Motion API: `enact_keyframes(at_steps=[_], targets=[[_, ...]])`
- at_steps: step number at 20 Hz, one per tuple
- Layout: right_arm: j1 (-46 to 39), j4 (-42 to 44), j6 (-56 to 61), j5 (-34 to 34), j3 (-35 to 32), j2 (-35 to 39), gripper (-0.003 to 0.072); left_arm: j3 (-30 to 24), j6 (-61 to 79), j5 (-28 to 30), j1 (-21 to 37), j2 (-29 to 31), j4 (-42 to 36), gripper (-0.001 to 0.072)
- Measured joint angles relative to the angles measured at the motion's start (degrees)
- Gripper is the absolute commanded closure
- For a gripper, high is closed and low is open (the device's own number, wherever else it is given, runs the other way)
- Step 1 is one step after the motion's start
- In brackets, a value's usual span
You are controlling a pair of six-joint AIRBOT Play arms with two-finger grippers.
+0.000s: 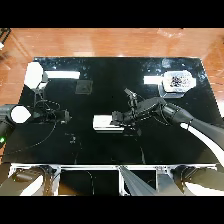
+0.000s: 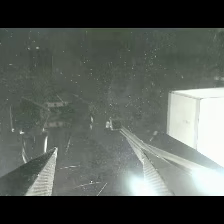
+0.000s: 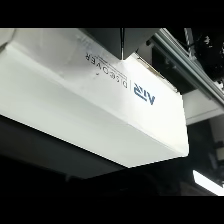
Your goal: Fold the box and place the chain.
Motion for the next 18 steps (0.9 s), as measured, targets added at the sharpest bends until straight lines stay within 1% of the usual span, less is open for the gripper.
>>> enact_keyframes(at_steps=[3,6,11,12,14,16,18], targets=[[0.00,-0.22,-0.02,0.22,0.00,-0.50,0.0665,0.00,0.04,-0.17,0.00,0.00,0.00,0.0089],[-0.13,-0.68,-0.98,-0.22,-0.07,0.90,0.0665,0.07,0.68,-0.35,0.00,0.00,-0.17,0.0089],[-3.19,-0.68,-2.54,-4.76,-0.07,9.14,0.0665,2.14,3.54,-0.70,0.00,-0.28,-1.01,0.0089],[-4.48,-1.95,-2.78,-5.44,-0.07,10.75,0.0665,3.17,4.72,-1.64,0.00,-0.70,-1.07,0.0089],[-7.63,-7.28,-2.38,-7.69,-0.44,13.44,0.0665,5.99,8.76,-4.26,-0.07,-2.62,-1.90,0.0089],[-11.02,-13.40,-0.57,-9.33,-1.60,15.04,0.0665,9.44,16.31,-6.95,-0.76,-5.57,-5.03,0.0089],[-13.99,-17.51,0.85,-10.05,-3.23,15.87,0.0666,12.90,27.10,-8.00,-2.64,-8.70,-9.79,0.0086]])
